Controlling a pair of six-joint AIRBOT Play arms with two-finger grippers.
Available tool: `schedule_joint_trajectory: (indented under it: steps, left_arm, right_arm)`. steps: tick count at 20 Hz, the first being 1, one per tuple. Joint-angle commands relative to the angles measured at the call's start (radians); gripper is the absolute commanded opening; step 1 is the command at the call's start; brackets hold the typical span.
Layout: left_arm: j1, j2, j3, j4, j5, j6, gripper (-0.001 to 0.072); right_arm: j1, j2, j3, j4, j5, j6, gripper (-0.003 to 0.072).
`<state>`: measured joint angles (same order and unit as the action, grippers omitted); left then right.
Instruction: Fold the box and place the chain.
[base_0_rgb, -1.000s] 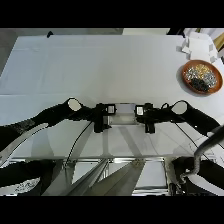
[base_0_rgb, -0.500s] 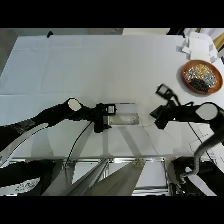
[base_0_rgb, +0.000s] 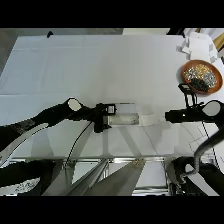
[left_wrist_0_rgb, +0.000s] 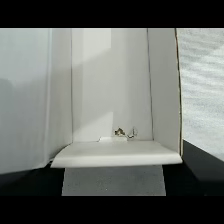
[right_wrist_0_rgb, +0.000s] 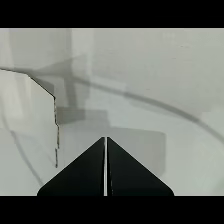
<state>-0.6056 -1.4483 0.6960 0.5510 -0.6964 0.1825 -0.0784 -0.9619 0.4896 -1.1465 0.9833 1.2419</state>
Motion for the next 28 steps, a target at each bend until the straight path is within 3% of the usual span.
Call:
schedule_joint_trajectory:
  steps: [1,7,11,15,19,21,25,26,28]
  left_arm:
    - [0.000,0.000,0.000,0.000,0.000,0.000,0.0135]
    - [0.000,0.000,0.000,0.000,0.000,0.000,0.0135]
    - [0.000,0.000,0.000,0.000,0.000,0.000,0.0135]
    - [-0.001,0.000,0.000,0.000,0.000,0.000,0.0135]
    - [0.000,0.000,0.000,0.000,0.000,0.000,0.0135]
    - [0.000,0.000,0.000,0.000,0.000,0.000,0.0135]
    - [0.000,0.000,0.000,0.000,0.000,0.000,0.0135]
    - [0.000,0.000,0.000,0.000,0.000,0.000,0.0135]
    - [0.000,0.000,0.000,0.000,0.000,0.000,0.0135]
  right_arm:
    - [0.026,-0.129,0.000,0.208,-0.003,-0.080,0.0018]
    - [0.128,-0.224,0.000,0.384,-0.053,-0.158,0.0018]
    - [0.161,-0.218,0.001,0.502,-0.053,-0.228,0.0021]
    - [0.194,-0.183,0.002,0.502,-0.054,-0.225,0.0187]
    - [0.204,-0.120,0.003,0.501,-0.048,-0.218,0.0206]
    - [0.204,-0.080,0.003,0.495,-0.035,-0.217,0.0270]
    - [0.262,-0.067,0.003,0.444,-0.057,-0.158,0.0319]
    - [0.289,-0.067,0.003,0.411,-0.089,-0.111,0.0389]
    - [0.327,-0.067,0.003,0.349,-0.142,-0.026,0.0442]
